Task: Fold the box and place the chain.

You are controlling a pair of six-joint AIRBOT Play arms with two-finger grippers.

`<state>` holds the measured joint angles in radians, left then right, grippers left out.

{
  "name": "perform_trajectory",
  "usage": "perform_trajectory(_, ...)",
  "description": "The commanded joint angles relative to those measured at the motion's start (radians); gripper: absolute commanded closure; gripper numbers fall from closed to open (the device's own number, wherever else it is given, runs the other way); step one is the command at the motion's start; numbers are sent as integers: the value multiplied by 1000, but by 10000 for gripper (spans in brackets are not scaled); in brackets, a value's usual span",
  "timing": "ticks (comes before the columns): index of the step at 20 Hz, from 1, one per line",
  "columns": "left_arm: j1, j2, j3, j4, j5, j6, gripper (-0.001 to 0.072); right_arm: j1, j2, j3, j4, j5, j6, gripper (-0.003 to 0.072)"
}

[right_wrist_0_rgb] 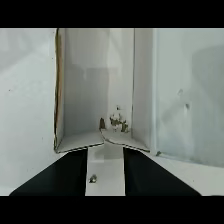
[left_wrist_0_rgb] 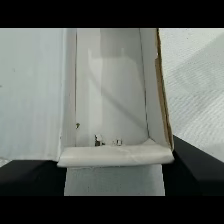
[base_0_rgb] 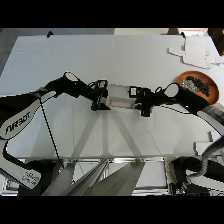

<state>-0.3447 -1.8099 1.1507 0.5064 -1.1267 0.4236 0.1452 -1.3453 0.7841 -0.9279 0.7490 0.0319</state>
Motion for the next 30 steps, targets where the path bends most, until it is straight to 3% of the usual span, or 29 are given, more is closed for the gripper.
perform_trajectory(1,0,0,0,0,0,0,517,22,-5,0,8,-34,-7,535)
perform_trajectory(3,0,0,0,0,0,0,517,22,-5,0,8,-33,-7,543)
perform_trajectory(4,0,0,0,0,0,0,517,22,-5,0,9,-33,-7,582)
perform_trajectory(6,0,0,0,0,0,0,517,22,-5,0,21,-33,-6,570)
perform_trajectory(8,0,0,0,0,0,0,517,22,-5,0,31,-33,-6,376)
perform_trajectory(9,0,0,0,0,0,0,517,22,-5,0,34,-32,-6,317)
perform_trajectory(11,0,0,0,0,0,0,517,22,-5,0,34,-31,-3,318)
perform_trajectory(12,0,0,0,0,0,0,517,22,-5,0,34,-29,-3,348)
perform_trajectory(13,0,0,0,0,0,0,517,22,-5,0,33,-23,-3,473)
perform_trajectory(14,0,0,0,0,0,0,517,22,-5,0,31,-13,-3,666)
perform_trajectory(20,0,0,0,0,0,0,517,22,55,0,-123,-8,259,675)
perform_trajectory(26,0,0,0,0,0,0,517,13,307,0,-407,-9,694,675)
perform_trajectory(30,0,0,0,0,0,0,517,-115,436,0,-546,73,968,678)
